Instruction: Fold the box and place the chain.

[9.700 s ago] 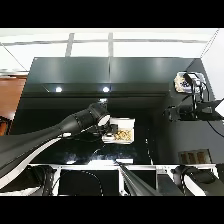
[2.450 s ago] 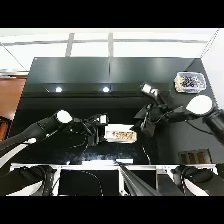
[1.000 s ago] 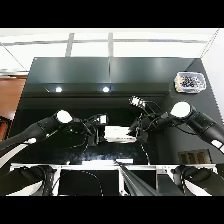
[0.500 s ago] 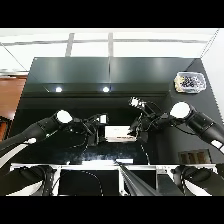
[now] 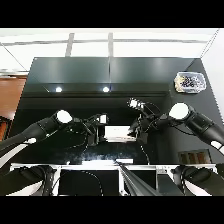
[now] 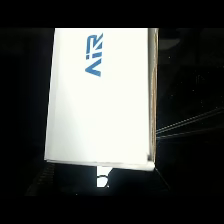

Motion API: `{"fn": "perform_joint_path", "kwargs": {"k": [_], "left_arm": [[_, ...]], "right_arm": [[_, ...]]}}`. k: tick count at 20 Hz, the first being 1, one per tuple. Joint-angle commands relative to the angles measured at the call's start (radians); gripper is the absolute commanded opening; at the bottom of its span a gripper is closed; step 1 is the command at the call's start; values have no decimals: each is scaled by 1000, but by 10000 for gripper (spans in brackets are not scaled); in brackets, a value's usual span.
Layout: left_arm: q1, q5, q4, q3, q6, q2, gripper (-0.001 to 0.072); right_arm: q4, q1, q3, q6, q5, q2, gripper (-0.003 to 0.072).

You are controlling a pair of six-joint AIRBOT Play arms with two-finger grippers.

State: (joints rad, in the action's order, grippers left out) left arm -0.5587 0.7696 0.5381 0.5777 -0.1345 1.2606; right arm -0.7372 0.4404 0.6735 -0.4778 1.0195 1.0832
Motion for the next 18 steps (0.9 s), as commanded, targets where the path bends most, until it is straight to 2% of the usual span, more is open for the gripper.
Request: {"fn": "perform_joint_path", "kwargs": {"k": [1, 5, 6, 7, 18], "left_arm": [[0, 1, 0, 0, 0, 0, 393], [0, 1, 0, 0, 0, 0, 393], [0, 1, 0, 0, 0, 0, 393], [0, 1, 0, 0, 0, 0, 393], [0, 1, 0, 0, 0, 0, 393]], "right_arm": [[3, 5, 0, 0, 1, 1, 247], [2, 18, 0, -6, 0, 1, 249], [0, 21, -4, -18, -4, 1, 287], [-1, 24, -9, -27, -10, 1, 290], [3, 31, -5, -82, -3, -1, 289]]}}
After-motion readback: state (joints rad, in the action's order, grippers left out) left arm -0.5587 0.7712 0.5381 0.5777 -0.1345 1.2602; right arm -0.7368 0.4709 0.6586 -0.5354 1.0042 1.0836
